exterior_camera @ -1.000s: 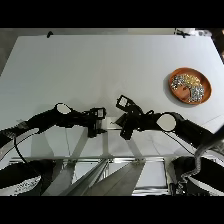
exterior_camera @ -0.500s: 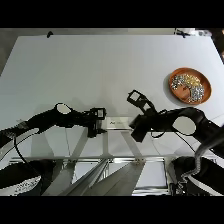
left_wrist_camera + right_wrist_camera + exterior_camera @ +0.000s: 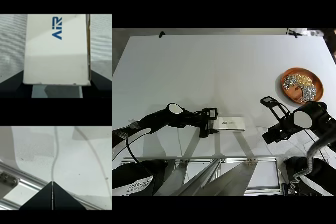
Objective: Fold the box and place the chain.
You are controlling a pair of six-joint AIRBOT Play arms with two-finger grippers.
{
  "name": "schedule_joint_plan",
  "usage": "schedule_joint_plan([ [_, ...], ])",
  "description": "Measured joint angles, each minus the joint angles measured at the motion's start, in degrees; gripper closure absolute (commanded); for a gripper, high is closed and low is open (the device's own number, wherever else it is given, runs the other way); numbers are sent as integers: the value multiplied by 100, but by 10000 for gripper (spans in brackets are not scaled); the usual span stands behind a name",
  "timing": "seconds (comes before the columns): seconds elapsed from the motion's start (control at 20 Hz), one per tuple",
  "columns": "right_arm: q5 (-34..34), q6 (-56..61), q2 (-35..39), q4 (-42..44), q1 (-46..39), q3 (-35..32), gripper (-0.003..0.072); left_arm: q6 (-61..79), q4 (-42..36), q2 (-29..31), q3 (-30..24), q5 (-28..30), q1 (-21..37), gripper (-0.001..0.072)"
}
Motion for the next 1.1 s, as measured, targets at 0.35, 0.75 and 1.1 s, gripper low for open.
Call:
schedule_joint_plan([
  [0.35,-496,184,0,-24,-42,0,675,-31,-234,0,-4,-332,-7,701],
  [0.75,-658,216,0,-26,-44,0,675,-1248,-59,953,-4,-184,710,703],
  [1.1,-688,216,0,-26,-44,0,675,-4369,2155,2677,-4,629,2664,703],
])
